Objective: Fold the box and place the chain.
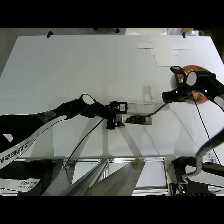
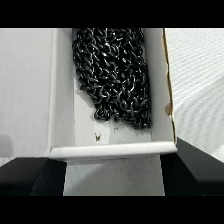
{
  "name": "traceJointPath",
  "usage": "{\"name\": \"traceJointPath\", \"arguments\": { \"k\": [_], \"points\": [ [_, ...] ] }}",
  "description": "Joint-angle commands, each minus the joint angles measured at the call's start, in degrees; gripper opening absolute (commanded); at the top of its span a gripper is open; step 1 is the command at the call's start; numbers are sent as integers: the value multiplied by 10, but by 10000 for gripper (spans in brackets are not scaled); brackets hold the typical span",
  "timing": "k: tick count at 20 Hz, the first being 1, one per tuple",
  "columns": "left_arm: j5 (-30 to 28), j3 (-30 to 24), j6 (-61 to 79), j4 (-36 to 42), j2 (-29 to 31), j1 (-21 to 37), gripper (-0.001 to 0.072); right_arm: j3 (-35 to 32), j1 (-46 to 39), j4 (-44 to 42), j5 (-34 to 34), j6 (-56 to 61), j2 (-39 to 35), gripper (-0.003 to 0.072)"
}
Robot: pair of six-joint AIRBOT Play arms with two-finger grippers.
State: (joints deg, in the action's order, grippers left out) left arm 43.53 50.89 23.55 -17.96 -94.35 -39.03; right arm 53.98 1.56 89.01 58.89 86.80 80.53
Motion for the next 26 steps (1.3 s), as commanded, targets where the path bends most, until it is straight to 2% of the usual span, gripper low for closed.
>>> {"name": "traceJointPath", "arguments": {
  "k": [1,2,5,6,8,12,21,24,26],
  "points": [
    [0,0,0,0,0,0,207,0,-1,9,-3,2,25,397],
    [0,0,0,0,0,0,207,0,-1,9,-6,1,31,394],
    [0,0,0,0,0,0,207,-1,-1,8,-8,1,45,263],
    [0,0,0,0,0,0,207,-1,-1,8,-8,1,45,201],
    [0,0,0,0,0,0,207,-1,-1,8,5,-2,44,21],
    [0,0,0,0,0,0,207,-1,-1,14,22,-3,-11,21],
    [0,0,0,0,0,0,207,-1,-1,16,108,-23,-266,22],
    [0,0,0,0,0,0,207,-1,-1,-13,143,-24,-335,22],
    [0,0,0,0,0,0,207,0,-1,-65,178,-44,-369,22]
  ]
}}
